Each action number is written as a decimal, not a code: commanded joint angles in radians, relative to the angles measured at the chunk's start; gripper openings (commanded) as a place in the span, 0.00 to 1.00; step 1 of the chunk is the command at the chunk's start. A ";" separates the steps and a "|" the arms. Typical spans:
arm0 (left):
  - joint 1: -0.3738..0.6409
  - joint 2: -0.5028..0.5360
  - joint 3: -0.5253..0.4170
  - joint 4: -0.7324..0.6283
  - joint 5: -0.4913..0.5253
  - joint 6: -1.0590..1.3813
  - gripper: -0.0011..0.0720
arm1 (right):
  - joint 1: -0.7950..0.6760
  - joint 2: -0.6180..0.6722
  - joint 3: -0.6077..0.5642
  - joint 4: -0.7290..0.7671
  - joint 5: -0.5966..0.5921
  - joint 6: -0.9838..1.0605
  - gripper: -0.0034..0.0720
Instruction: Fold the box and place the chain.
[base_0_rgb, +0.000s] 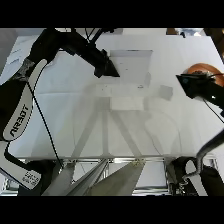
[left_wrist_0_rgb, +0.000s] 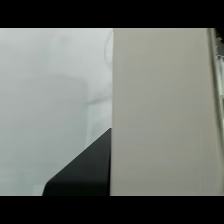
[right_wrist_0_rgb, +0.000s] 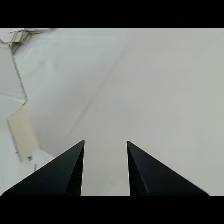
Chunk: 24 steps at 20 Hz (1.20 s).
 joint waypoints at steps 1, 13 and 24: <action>-0.051 0.057 0.000 0.048 -0.031 -0.048 0.01 | -0.057 0.041 0.001 -0.076 -0.024 0.067 0.43; -0.002 0.423 -0.565 0.132 0.345 0.113 0.02 | -0.057 0.041 0.001 -0.120 -0.048 0.068 0.43; -0.001 0.140 -0.682 -0.013 0.607 0.481 0.02 | -0.057 0.041 0.001 -0.194 -0.051 0.068 0.43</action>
